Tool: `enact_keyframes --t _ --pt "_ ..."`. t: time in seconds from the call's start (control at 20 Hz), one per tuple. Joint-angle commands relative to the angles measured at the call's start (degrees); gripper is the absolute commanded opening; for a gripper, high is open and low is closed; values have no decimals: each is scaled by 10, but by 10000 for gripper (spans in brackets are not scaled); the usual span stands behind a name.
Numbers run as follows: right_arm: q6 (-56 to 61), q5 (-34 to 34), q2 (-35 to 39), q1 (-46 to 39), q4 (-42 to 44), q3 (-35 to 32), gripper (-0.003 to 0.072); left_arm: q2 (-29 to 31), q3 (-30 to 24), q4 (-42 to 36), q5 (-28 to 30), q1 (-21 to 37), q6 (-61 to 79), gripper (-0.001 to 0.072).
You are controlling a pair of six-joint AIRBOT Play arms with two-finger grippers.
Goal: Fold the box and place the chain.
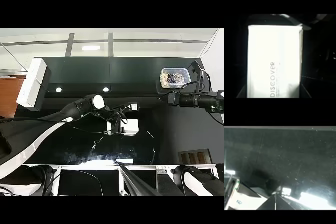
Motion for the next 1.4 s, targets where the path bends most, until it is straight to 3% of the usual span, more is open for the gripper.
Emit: enact_keyframes --t 0.0,0.05,0.2,0.35,0.6,0.75,0.85,0.95,1.1,1.25,1.35 --pt "1 0 0 0 0 1 16 10 0 91 -23 6 -107 433" --pt "1 0 0 -1 0 1 16 27 0 126 -49 21 -150 395" --pt "1 0 0 0 0 1 16 86 -11 217 -130 85 -276 395" --pt "1 0 0 0 0 1 16 170 -76 258 -184 178 -340 395" --pt "1 0 0 0 0 1 16 309 -205 258 -224 413 -399 395" --pt "1 0 0 0 0 1 16 328 -226 281 -242 561 -397 395" --pt "1 2 0 0 0 1 16 328 -220 349 -249 643 -397 395" --pt "1 5 0 1 0 1 16 327 -215 377 -225 726 -395 396" --pt "2 6 0 2 0 1 16 325 -214 335 -89 821 -377 395" --pt "22 7 0 2 0 1 16 299 -203 252 -44 839 -226 392" --pt "27 7 0 2 0 1 16 266 -179 248 -17 838 -210 392"
